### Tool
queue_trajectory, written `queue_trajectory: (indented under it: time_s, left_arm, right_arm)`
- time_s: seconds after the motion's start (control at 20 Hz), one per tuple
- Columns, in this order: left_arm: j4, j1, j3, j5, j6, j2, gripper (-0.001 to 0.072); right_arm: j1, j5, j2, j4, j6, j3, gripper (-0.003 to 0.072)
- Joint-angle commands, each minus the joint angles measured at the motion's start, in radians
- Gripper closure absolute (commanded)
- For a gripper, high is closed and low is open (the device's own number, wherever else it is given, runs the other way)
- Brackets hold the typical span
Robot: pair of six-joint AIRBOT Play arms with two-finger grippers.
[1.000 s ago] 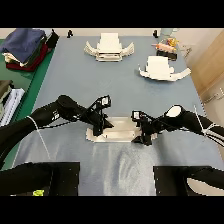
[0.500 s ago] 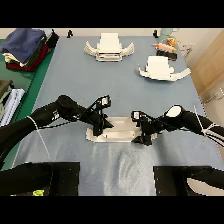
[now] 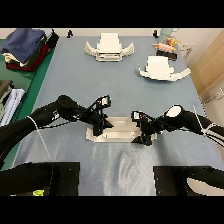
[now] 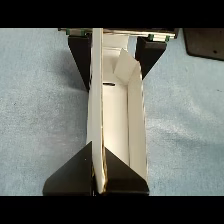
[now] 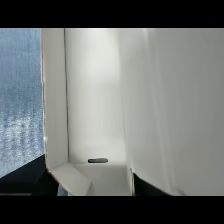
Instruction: Fold the box.
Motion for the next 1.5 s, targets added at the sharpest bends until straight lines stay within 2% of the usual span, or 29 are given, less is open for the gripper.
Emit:
queue_trajectory:
  time_s: [0.0, 0.9, 1.15, 1.45]
  left_arm:
    - [0.000, 0.000, 0.000, 0.000, 0.000, 0.000, 0.0695]
    - [0.000, 0.000, 0.000, 0.000, 0.000, 0.000, 0.0695]
    - [0.000, 0.000, 0.000, 0.000, 0.000, 0.000, 0.0695]
    - [0.000, 0.000, 0.000, 0.000, 0.000, 0.000, 0.0695]
  right_arm:
    - [0.001, 0.009, 0.001, 0.008, -0.005, 0.001, 0.0080]
    - [0.013, -0.011, 0.033, 0.024, -0.067, -0.015, 0.0080]
    - [0.027, -0.104, 0.109, 0.057, -0.085, -0.069, 0.0080]
    - [0.033, -0.146, 0.103, 0.057, -0.127, -0.077, 0.0080]
